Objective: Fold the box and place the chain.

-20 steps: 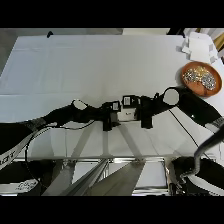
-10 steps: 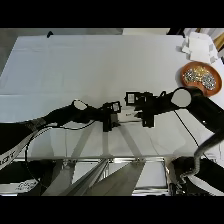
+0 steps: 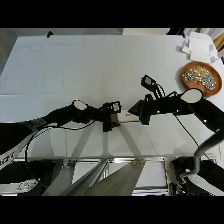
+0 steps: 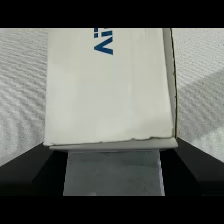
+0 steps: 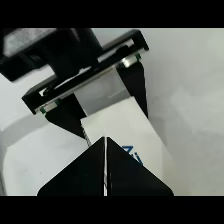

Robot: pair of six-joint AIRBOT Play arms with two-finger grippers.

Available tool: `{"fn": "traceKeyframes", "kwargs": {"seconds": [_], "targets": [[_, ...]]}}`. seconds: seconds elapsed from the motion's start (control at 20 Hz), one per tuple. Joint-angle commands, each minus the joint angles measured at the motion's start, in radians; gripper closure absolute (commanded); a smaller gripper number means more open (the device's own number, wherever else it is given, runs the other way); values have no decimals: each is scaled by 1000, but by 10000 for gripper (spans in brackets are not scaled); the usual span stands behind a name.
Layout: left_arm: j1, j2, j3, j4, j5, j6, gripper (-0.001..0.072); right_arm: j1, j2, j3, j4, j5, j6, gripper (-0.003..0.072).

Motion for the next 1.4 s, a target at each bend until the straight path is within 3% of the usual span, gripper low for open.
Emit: {"fn": "traceKeyframes", "kwargs": {"seconds": [0.0, 0.35, 1.0, 1.35], "targets": [[1, 1, 1, 0, 1, 0, 457, -31, -61, -67, 87, 4, -61, 680], [1, 1, 1, 0, 1, 0, 457, -16, -117, -69, 105, 24, -96, 681], [1, 1, 1, 0, 1, 0, 457, 18, -119, -79, -88, -75, 18, 678], [1, 1, 1, 0, 1, 0, 457, 18, -136, -85, -64, -95, 18, 678]]}}
